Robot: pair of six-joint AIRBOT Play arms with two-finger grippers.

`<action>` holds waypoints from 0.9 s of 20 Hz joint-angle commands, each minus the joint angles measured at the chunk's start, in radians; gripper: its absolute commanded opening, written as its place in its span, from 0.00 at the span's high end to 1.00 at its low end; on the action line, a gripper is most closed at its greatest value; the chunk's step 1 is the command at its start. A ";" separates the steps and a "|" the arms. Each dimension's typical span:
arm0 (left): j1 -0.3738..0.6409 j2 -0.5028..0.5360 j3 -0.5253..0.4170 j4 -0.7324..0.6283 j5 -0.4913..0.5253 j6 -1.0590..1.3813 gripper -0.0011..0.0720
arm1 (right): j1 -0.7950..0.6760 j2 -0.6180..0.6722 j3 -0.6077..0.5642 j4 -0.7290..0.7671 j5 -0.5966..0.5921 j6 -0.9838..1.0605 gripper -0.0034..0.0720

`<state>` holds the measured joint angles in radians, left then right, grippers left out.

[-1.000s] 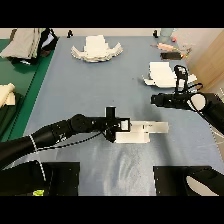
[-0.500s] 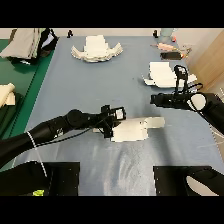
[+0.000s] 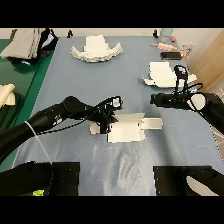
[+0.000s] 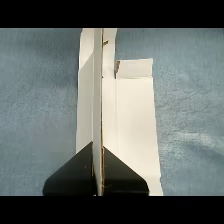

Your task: Fold the box.

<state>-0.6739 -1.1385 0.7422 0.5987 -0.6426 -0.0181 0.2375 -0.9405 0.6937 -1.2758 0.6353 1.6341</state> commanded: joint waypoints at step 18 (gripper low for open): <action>0.071 -0.177 0.150 -0.055 -0.200 -0.006 0.97 | 0.000 0.001 0.001 0.000 0.018 0.000 0.95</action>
